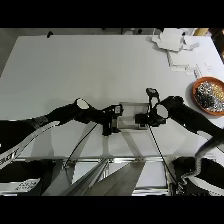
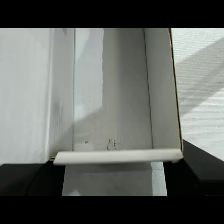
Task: Fold the box and place the chain.
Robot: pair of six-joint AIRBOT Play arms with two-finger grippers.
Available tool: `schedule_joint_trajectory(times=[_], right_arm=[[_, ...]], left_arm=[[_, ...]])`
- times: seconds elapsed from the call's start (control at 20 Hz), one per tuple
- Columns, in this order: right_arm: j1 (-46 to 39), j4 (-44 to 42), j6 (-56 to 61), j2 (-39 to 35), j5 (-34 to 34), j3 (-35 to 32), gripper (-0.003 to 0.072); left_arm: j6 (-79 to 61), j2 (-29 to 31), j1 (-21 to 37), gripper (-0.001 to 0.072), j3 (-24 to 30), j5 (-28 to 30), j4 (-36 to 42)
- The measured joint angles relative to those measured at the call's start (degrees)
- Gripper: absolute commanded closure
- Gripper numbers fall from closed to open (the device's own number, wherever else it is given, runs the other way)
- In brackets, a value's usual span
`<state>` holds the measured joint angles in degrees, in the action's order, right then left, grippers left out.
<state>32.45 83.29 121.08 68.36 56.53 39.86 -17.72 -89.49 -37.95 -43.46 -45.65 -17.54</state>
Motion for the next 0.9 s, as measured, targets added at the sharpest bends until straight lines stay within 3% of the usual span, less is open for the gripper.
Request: schedule_joint_trajectory(times=[0.55,0.6,0.9], right_arm=[[0.0,0.4,0.0,0.2,-0.2,0.0,0.0407],[0.0,0.4,0.0,0.3,0.0,0.0,0.0501],[0.0,-0.3,0.3,1.6,2.0,0.1,0.0667]], left_arm=[[0.0,0.0,0.0,0.0499,0.0,0.0,0.0],[0.0,0.0,0.0,0.0499,0.0,0.0,0.0],[-0.1,0.0,0.0,0.0499,0.0,-0.2,0.0]])
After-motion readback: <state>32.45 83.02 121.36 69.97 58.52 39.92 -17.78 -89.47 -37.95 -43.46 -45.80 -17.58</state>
